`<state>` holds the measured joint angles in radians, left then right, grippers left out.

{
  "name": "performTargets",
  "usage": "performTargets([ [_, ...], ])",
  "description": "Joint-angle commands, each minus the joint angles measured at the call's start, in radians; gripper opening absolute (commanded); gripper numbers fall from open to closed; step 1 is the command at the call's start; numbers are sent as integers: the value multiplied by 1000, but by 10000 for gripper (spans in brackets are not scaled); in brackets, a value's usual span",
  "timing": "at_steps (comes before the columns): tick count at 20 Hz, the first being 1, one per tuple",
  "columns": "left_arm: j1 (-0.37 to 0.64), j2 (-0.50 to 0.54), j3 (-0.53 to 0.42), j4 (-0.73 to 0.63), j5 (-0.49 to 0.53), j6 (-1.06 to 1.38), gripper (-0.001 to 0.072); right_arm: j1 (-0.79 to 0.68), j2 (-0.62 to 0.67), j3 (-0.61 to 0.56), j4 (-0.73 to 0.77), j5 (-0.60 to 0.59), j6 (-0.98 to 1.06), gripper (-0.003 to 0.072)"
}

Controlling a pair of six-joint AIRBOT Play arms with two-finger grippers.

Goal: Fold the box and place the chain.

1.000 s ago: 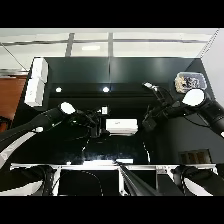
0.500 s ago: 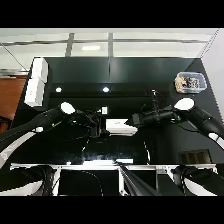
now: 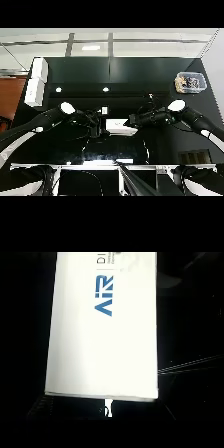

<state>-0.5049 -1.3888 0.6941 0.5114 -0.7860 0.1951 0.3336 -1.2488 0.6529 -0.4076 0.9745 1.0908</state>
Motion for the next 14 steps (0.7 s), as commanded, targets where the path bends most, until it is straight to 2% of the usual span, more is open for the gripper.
performTargets([
  [1, 0, 0, 0, 0, 1, 0, 410, 1, -5, -1, -54, -21, 25, 10],
  [10, 0, 0, 0, 0, 0, 0, 410, 37, -27, -1, -58, -55, 25, 10],
  [14, 0, 0, 0, 0, 0, 0, 410, 22, -21, 16, -62, -19, 0, 10],
])
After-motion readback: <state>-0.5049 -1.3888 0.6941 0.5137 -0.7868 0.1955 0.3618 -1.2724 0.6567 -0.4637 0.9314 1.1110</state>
